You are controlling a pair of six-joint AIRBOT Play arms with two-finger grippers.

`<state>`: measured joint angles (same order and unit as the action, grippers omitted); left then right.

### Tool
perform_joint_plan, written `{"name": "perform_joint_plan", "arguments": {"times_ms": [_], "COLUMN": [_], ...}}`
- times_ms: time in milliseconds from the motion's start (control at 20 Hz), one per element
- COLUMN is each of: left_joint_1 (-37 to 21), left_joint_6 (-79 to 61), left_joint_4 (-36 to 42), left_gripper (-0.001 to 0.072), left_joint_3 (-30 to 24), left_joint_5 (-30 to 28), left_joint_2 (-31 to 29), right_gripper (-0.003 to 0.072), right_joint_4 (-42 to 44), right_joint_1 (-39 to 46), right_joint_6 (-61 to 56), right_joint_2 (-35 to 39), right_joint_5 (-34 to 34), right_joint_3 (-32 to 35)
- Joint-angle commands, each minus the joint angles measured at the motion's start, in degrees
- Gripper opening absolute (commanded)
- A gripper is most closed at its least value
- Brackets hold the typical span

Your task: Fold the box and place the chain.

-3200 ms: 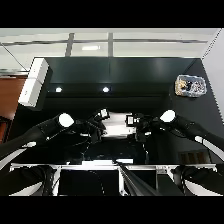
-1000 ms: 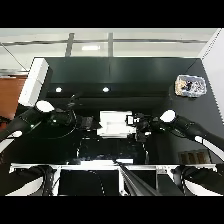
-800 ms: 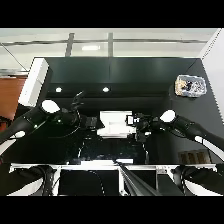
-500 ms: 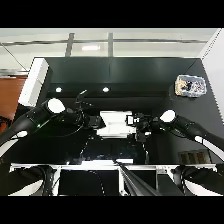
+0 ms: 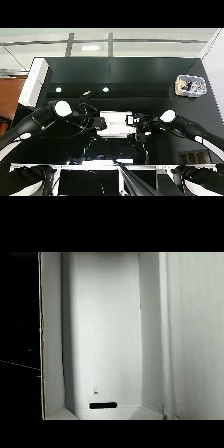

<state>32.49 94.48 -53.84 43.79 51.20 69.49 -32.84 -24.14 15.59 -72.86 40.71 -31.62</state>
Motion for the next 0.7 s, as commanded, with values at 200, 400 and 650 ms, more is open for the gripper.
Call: {"name": "perform_joint_plan", "arguments": {"times_ms": [200, 400, 650], "left_joint_1": [3.85, 6.47, 7.45], "left_joint_6": [11.13, 18.43, 20.46], "left_joint_4": [-8.31, -15.04, -16.26], "left_gripper": [0.0502, 0.0502, 0.0502], "left_joint_3": [0.46, 0.48, 0.68], "left_joint_5": [-4.55, -4.72, -4.68], "left_joint_2": [0.07, 0.15, 1.79], "right_gripper": [0.0485, 0.0485, 0.0485], "right_joint_4": [0.02, 0.02, 0.02], "right_joint_1": [-0.04, -0.02, -0.02], "right_joint_6": [-0.02, -0.02, -0.02], "right_joint_2": [-0.02, -0.02, -0.02], "right_joint_5": [0.0, 0.0, -0.02], "right_joint_3": [0.02, 0.02, 0.02]}}
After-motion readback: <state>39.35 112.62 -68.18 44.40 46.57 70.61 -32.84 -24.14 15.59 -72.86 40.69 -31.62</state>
